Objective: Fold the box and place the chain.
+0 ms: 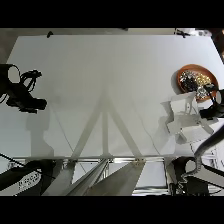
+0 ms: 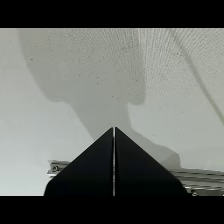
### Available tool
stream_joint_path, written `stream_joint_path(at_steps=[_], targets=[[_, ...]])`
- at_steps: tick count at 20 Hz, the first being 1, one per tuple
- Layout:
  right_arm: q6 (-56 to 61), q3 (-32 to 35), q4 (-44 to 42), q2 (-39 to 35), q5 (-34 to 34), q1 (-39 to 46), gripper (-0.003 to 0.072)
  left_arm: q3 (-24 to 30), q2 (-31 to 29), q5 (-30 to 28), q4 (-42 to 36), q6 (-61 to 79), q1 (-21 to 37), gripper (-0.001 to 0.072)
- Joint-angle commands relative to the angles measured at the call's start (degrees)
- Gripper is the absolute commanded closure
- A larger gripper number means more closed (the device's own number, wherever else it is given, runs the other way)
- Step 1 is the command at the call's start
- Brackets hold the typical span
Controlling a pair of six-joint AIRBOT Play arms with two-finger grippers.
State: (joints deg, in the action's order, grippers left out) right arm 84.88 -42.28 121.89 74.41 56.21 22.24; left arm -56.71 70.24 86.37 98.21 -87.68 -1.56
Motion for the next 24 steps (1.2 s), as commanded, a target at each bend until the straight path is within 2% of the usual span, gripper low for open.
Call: stream_joint_path(at_steps=[1,2,3,4,7,10,12,14,18,21,24], targets=[[3.6,0.0,2.2,0.7,0.3,0.0,0.0392,0.0,0.0,0.0,0.0,0.0,0.0,0.0700],[3.6,0.0,2.1,0.7,0.8,0.0,0.0499,0.0,0.0,0.0,0.0,0.0,0.0,0.0700],[3.6,0.0,2.2,0.9,1.7,0.0,0.0648,0.0,0.0,0.0,0.0,0.0,0.0,0.0700],[3.6,0.0,2.1,1.1,2.7,0.0,0.0674,0.0,0.0,0.0,0.0,0.0,0.0,0.0700],[2.7,0.0,1.5,0.6,6.2,-1.0,0.0676,0.0,0.0,0.0,0.0,0.0,0.0,0.0700],[0.5,0.0,-2.9,-3.6,8.0,-6.9,0.0676,0.0,0.0,0.0,0.0,0.0,0.0,0.0700],[-0.9,0.0,-9.3,-8.1,8.5,-12.5,0.0676,0.0,0.0,0.0,0.0,0.0,0.0,0.0700],[-1.0,0.0,-19.7,-12.9,8.1,-17.5,0.0676,0.0,0.0,0.0,0.0,0.0,0.0,0.0700],[-3.0,0.0,-43.1,-19.9,5.9,-25.5,0.0676,0.0,0.0,0.0,0.0,0.0,0.0,0.0700],[-1.4,0.5,-47.1,-21.8,3.0,-34.0,0.0677,0.0,0.0,-0.1,0.1,0.5,0.0,0.0699],[6.5,2.9,-45.9,-21.9,-4.9,-42.8,0.0677,0.0,0.0,0.0,0.2,1.6,0.1,0.0699]])
